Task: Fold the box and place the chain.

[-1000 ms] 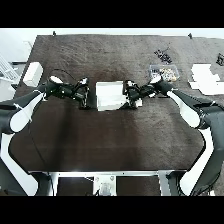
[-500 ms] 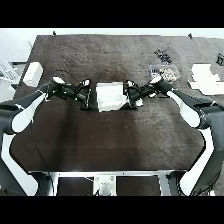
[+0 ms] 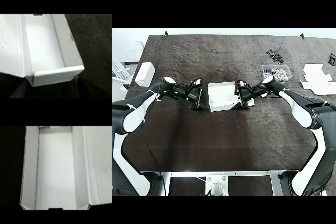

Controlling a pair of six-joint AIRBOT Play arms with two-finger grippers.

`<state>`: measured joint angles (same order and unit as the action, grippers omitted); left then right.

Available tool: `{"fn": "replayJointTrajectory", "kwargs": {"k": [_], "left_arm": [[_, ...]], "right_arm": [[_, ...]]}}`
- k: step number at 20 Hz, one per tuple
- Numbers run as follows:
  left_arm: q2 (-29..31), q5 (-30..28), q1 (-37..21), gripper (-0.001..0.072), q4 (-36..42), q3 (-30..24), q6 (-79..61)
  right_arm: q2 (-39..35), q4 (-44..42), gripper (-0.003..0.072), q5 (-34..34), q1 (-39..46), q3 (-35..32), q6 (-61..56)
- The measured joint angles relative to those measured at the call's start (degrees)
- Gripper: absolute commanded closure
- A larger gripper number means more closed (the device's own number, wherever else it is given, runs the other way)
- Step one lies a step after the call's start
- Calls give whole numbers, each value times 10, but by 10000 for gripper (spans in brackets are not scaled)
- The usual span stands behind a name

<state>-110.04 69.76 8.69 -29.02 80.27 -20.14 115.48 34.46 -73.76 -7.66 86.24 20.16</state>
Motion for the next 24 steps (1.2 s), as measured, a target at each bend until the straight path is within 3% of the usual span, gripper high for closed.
{"fn": "replayJointTrajectory", "kwargs": {"k": [14,24], "left_arm": [[-8,25,3,-11,2,0,-15],[-10,2,3,-11,21,0,-12]], "right_arm": [[0,3,131,-2,0,0,0],[0,0,131,5,0,0,-1]]}}
